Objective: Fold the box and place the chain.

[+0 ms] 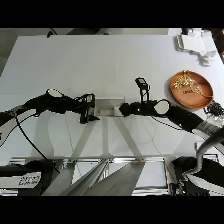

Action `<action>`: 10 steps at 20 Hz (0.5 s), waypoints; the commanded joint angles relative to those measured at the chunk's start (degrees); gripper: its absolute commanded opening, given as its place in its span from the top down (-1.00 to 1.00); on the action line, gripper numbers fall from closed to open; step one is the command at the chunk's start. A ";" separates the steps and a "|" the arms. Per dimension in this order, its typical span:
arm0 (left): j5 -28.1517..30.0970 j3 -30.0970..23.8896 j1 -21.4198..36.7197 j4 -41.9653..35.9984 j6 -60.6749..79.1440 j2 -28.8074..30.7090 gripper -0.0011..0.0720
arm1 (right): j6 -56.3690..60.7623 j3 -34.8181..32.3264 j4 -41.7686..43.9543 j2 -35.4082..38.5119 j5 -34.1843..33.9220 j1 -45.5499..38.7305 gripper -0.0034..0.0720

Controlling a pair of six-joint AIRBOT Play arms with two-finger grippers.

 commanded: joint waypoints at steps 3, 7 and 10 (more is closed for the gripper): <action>0.00 -0.04 -0.02 0.00 -0.02 0.02 0.21 | 24.61 4.50 -26.77 -1.33 7.13 3.80 -0.29; -0.02 -0.04 -0.02 0.00 0.00 0.02 0.21 | 24.96 10.58 -27.04 -4.83 12.07 6.84 -0.30; 0.00 -0.04 -0.02 0.00 0.00 0.00 0.21 | 34.47 14.91 -31.26 -8.66 14.29 8.00 -0.30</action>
